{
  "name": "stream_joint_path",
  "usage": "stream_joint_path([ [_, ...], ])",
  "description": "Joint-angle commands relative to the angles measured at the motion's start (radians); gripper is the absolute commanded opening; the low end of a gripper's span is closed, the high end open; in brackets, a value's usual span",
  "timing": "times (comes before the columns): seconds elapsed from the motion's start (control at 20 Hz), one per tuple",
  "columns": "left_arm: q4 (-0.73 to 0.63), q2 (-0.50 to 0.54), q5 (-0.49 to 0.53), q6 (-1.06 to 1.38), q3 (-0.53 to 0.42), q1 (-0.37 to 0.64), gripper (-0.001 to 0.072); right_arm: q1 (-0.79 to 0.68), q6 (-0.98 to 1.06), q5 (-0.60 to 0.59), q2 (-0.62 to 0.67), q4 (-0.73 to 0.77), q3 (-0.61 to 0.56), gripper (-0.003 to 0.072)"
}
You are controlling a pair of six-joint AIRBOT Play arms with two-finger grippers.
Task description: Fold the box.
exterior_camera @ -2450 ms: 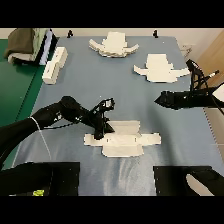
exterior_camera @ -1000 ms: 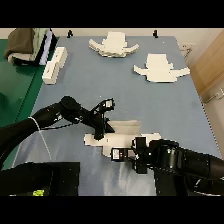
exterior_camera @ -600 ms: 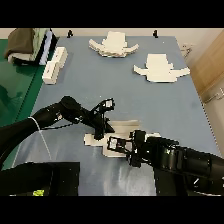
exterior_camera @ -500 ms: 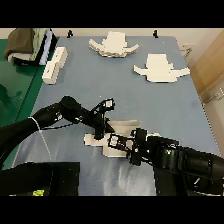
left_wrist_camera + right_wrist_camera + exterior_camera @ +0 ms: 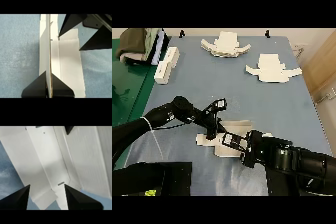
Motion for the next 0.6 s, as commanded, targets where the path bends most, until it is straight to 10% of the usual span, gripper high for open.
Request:
stream_joint_path([
  [0.0,0.0,0.001,0.001,0.0,0.001,0.0,0.0015,0.074,-0.006,0.016,0.049,0.057,-0.025,0.0649],
  [0.55,0.0,0.001,0.0,0.0,0.001,0.0,0.0016,0.141,0.092,-0.078,0.014,-0.249,-0.172,0.0662],
])
